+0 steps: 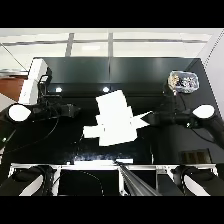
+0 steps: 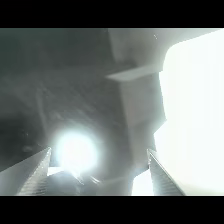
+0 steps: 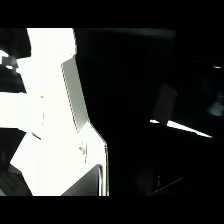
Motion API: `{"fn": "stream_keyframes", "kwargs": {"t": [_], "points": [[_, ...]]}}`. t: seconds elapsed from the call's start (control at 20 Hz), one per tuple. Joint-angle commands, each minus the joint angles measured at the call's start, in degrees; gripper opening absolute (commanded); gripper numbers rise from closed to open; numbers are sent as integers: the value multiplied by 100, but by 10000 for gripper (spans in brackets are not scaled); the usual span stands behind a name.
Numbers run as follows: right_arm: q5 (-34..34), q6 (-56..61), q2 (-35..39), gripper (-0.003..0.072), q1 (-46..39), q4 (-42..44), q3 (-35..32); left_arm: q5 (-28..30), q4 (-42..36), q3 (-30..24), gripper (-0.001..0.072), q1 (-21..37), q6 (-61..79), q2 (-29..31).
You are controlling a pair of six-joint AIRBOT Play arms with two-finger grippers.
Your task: Fold the box and place the chain.
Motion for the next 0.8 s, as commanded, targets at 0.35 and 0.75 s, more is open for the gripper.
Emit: {"fn": "stream_keyframes", "kwargs": {"t": [0.35, 0.75], "points": [[-723, 391, 400, 44, 1237, -7, -398, -1593, -3248, -2, 683, -2, 2765, -2262], [-750, 424, 402, 44, 1235, -7, -398, -2920, -3674, 0, 683, 0, 5071, -3248]]}}
